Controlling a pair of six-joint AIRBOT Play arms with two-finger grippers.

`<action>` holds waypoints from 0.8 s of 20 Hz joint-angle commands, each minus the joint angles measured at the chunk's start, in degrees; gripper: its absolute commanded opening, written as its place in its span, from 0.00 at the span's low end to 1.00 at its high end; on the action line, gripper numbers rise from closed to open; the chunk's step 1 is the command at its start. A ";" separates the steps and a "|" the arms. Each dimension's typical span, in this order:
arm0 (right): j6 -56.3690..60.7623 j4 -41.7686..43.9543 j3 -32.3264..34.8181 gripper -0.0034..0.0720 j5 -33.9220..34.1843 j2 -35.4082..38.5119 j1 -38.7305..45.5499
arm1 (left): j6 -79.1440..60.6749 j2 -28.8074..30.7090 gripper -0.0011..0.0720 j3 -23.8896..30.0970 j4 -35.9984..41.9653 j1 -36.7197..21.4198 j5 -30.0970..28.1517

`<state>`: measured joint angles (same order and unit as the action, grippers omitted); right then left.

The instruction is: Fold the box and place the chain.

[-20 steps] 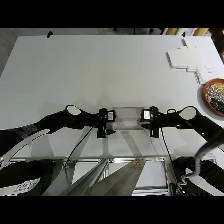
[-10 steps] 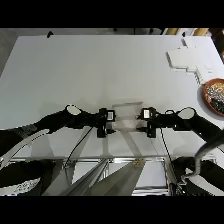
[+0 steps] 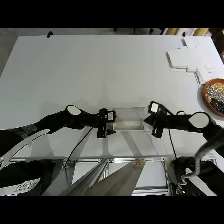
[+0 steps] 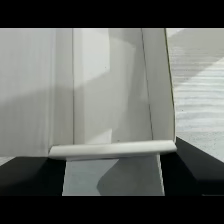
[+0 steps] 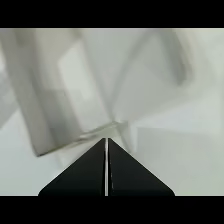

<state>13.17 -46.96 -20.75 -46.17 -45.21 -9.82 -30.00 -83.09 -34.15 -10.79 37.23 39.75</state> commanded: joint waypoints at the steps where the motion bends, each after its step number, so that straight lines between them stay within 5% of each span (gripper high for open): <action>1: 19.04 -4.24 -2.73 0.07 -0.72 5.46 7.52 | 0.00 -0.02 0.39 -0.02 0.00 0.00 -0.07; 5: 32.87 -6.40 -4.63 0.07 0.94 4.02 14.78 | 0.00 -0.02 0.39 -0.02 0.00 0.00 -0.07; 9: 43.06 -20.39 -4.61 0.07 -1.51 -2.19 15.43 | 0.00 -0.02 0.39 -0.02 0.00 0.00 -0.07; 16: 42.95 -17.88 -4.13 0.07 -5.73 -12.70 8.04 | 0.00 -0.02 0.39 -0.02 0.00 0.00 -0.07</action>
